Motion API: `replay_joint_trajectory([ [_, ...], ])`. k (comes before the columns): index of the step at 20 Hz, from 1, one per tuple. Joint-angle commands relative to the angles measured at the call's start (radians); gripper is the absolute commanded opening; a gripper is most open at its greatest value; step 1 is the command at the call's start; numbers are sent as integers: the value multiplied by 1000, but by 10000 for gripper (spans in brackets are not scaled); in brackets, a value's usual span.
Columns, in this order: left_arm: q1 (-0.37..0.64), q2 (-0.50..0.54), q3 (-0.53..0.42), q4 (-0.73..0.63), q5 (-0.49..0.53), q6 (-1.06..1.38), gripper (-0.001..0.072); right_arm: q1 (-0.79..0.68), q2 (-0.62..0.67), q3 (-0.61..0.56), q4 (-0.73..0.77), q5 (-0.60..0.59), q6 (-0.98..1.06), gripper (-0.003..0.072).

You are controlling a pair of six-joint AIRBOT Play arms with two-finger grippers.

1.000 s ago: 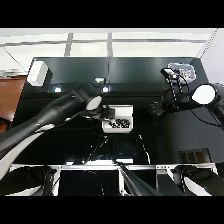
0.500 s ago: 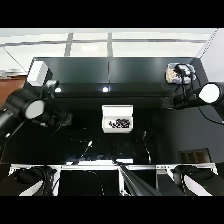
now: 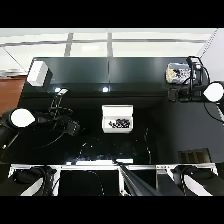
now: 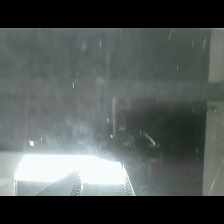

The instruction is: Fold the box and place the chain.

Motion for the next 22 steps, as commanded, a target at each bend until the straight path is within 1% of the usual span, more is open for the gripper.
replay_joint_trajectory([
  [1, -15, -43, -7, -69, 66, 411, 718, -2, -1, 1, 8, -74, 3, 305],
  [6, -123, -183, -4, -84, 124, 968, 717, -2, -1, -1, 101, -49, 3, 305],
  [8, -130, -273, 16, -142, 122, 1129, 717, -2, -1, -12, 154, -48, 3, 305],
  [10, -122, -354, 52, -182, 129, 1170, 717, -2, -1, -23, 166, -46, 3, 305],
  [12, -107, -409, 77, -280, 135, 1222, 717, -2, -1, -37, 166, -47, 3, 305],
  [13, -103, -426, 77, -338, 161, 1254, 717, -2, -1, -47, 166, -47, 3, 305],
  [14, -104, -438, 78, -360, 182, 1269, 717, -2, -1, -55, 166, -46, 3, 305],
  [17, -103, -473, 80, -363, 195, 1275, 717, -2, -1, -82, 187, -47, 3, 305],
  [19, -104, -485, 80, -409, 198, 1315, 717, -2, -1, -91, 201, -48, 3, 305],
  [22, -103, -487, 80, -468, 240, 1344, 716, -2, -1, -94, 213, -52, 3, 305],
])
